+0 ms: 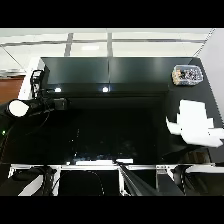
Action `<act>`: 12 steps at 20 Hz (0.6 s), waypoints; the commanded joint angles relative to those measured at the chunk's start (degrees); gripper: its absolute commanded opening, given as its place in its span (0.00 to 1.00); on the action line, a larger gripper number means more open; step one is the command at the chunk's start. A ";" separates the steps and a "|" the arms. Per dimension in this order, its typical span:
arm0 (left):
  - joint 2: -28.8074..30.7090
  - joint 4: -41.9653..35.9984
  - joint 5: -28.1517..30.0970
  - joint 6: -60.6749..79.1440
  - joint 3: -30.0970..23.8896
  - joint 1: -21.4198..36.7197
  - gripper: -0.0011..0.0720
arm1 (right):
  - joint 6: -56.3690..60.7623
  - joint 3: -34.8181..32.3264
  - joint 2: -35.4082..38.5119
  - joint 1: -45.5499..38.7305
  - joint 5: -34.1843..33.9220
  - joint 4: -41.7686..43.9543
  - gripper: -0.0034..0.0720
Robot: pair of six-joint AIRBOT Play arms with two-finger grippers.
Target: Fold the box and place the chain.
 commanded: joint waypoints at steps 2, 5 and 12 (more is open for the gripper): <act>-0.02 0.13 -0.37 0.04 0.04 0.00 0.98 | 1.68 -2.69 5.27 2.40 0.35 1.84 0.06; -0.02 0.15 0.17 0.11 0.04 0.00 0.98 | 1.88 -10.03 11.69 6.23 -1.55 7.96 0.06; -0.04 -1.88 -2.36 0.22 0.04 -0.11 0.98 | 1.40 -30.29 31.93 24.26 -10.99 26.10 0.05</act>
